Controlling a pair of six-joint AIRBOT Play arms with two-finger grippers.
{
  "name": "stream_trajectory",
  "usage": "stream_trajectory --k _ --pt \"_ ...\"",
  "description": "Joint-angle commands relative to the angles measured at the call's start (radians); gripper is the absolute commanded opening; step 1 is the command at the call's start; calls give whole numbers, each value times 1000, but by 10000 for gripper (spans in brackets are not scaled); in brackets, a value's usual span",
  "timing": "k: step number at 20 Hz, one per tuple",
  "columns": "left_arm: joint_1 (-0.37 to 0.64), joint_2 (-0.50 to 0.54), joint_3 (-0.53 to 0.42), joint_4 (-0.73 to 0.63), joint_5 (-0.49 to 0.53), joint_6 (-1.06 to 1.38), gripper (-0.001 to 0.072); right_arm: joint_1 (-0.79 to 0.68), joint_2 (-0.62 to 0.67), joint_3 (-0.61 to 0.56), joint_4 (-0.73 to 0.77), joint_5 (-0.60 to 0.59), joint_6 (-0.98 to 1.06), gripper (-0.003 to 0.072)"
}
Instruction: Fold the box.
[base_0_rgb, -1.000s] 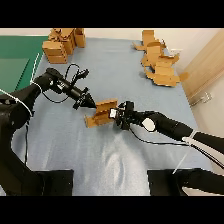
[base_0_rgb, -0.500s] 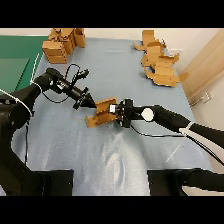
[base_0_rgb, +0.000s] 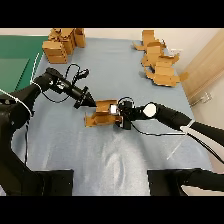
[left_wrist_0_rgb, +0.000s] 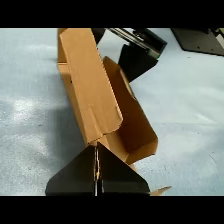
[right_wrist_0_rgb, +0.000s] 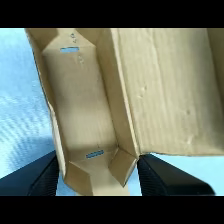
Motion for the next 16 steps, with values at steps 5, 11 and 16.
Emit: stream_trajectory --k 5,11,16 --pt "-3 -1 1 -5 45 -4 13 -39 -4 1 102 92 -32 703" --pt "-3 -1 1 3 2 -31 12 -39 -48 1 143 90 -31 703" --pt "-3 -1 1 5 -2 -31 13 -39 -54 1 162 79 -28 703"
